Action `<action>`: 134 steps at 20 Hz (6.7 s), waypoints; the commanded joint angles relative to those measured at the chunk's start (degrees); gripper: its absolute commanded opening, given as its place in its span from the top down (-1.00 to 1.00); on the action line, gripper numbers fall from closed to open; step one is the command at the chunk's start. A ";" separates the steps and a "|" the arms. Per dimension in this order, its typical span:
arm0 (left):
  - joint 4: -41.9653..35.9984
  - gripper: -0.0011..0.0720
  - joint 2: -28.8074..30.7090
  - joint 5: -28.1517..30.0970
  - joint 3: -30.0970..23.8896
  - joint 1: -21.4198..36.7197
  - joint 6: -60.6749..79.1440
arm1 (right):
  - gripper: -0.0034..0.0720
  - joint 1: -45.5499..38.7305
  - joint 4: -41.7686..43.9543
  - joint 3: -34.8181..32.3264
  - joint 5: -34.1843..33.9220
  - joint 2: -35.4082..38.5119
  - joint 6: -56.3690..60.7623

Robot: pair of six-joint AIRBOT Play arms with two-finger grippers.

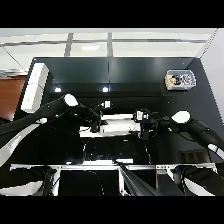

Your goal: Fold the box and place the chain.

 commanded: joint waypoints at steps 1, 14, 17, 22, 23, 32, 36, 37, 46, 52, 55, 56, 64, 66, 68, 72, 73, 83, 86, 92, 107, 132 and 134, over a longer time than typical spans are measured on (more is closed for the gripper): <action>0.02 0.91 -0.07 0.04 0.07 -0.02 -0.02 | -0.96 0.55 1.77 0.00 1.16 -2.97 -2.47; -0.02 0.91 -0.07 0.04 0.07 0.00 -0.07 | -0.97 3.06 -4.24 0.17 -3.10 -6.43 0.50; -0.04 0.91 -0.07 0.04 0.07 -0.02 -0.07 | -0.96 3.08 -5.29 1.27 -3.43 -7.48 3.23; -0.20 0.91 -0.07 0.04 0.07 0.00 -0.07 | -0.97 4.20 -8.17 1.86 -3.02 -8.09 4.76; -0.20 0.91 -0.07 0.04 0.07 0.00 -0.07 | -0.97 4.55 -8.70 1.86 -3.08 -8.13 4.92; -0.20 0.91 -0.07 0.07 0.07 0.00 -0.07 | -0.96 4.59 -8.98 1.86 -3.63 -8.15 5.46; -0.20 0.91 -0.07 0.09 0.07 0.00 -0.07 | -0.96 4.61 -8.98 1.86 -3.63 -8.15 5.46; -0.20 0.91 -0.07 0.09 0.07 0.00 -0.07 | -0.96 4.61 -8.98 1.86 -3.63 -8.15 5.46; -0.17 0.91 -0.04 0.13 0.07 0.00 -0.07 | -0.34 4.61 -8.98 1.86 -3.63 -8.15 5.46; 5.01 -0.52 4.66 -0.48 0.17 1.11 -10.82 | -0.34 4.61 -8.96 1.84 -3.63 -8.15 5.46; 15.23 -0.80 11.43 -4.39 0.17 4.31 -26.32 | 0.71 4.59 -8.94 1.86 -3.63 -8.15 5.46; 17.84 -0.80 13.55 -8.04 0.15 5.84 -30.99 | 0.79 4.59 -8.94 1.84 -3.63 -8.15 5.44; -13.86 0.91 12.13 -19.54 -6.14 8.50 -35.63 | 0.79 4.59 -8.96 1.84 -3.65 -8.15 5.44; -22.82 0.91 11.19 -9.73 -6.67 7.61 -28.87 | 0.79 4.59 -8.96 1.84 -3.65 -8.15 5.44; -25.62 0.92 10.29 2.62 -6.32 6.29 -26.18 | 0.79 4.59 -8.96 1.84 -3.65 -8.15 5.44; -18.80 0.91 7.54 13.60 -5.42 3.96 -26.32 | 0.79 4.59 -8.96 1.84 -3.65 -8.15 5.44; -16.98 0.91 6.67 13.14 -5.42 3.89 -27.02 | 0.79 4.59 -8.96 1.84 -3.65 -8.15 5.44; -4.87 0.92 2.71 1.29 -0.70 5.86 -35.65 | 0.79 4.59 -8.96 1.84 -3.65 -8.15 5.44; 4.48 0.92 11.30 -2.80 2.49 8.90 -41.03 | 0.79 4.59 -8.96 1.84 -3.65 -8.15 5.44; 2.54 0.91 26.84 -2.03 -11.72 11.87 -29.09 | 0.79 4.59 -8.96 1.84 -3.65 -8.15 5.44; 14.75 -0.93 22.34 5.73 -14.12 4.04 -3.89 | 0.79 4.59 -8.96 1.84 -3.65 -8.15 5.44; -2.82 0.25 17.55 5.84 -14.12 1.40 4.66 | 0.79 4.59 -8.96 1.84 -3.65 -8.15 5.44; -5.99 0.25 17.14 7.10 -14.12 1.40 4.68 | 0.79 4.59 -8.96 1.84 -3.65 -8.15 5.44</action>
